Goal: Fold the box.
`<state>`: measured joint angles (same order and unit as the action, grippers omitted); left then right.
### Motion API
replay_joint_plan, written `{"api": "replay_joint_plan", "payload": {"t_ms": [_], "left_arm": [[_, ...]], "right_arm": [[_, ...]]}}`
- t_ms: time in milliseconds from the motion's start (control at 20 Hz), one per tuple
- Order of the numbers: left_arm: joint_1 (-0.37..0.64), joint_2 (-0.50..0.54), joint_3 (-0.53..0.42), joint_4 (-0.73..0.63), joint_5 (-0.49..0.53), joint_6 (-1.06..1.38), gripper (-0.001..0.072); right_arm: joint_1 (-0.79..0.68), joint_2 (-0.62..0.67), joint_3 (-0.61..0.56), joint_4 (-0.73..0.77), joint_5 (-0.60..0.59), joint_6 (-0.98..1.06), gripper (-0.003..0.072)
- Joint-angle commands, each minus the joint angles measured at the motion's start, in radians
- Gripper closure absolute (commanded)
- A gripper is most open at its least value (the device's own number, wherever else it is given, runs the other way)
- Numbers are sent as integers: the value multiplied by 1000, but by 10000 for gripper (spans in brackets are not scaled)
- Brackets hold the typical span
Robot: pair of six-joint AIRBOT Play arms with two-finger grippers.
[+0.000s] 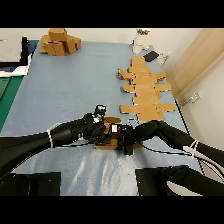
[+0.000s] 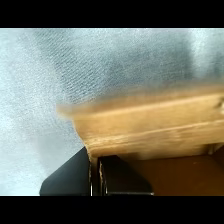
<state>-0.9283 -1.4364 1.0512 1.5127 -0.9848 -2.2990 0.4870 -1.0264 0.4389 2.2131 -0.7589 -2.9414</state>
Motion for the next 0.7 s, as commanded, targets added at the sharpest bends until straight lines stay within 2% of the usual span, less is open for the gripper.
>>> {"api": "replay_joint_plan", "payload": {"t_ms": [0,200,250,300,350,650], "left_arm": [[-1,-3,1,-10,17,-10,699],[-1,-2,1,-40,14,-8,696],[-1,-2,1,-47,13,-2,534],[-1,-2,2,-54,7,-4,324],[1,-1,2,-59,-6,-6,287],[2,-1,53,-58,-68,-3,286]], "right_arm": [[1,-1,0,1,6,-3,123],[1,-1,0,1,6,-3,123],[1,-1,0,1,6,-3,123],[1,-1,0,1,6,-3,123],[1,-1,0,0,6,-3,123],[1,-1,0,0,6,-3,123]]}}
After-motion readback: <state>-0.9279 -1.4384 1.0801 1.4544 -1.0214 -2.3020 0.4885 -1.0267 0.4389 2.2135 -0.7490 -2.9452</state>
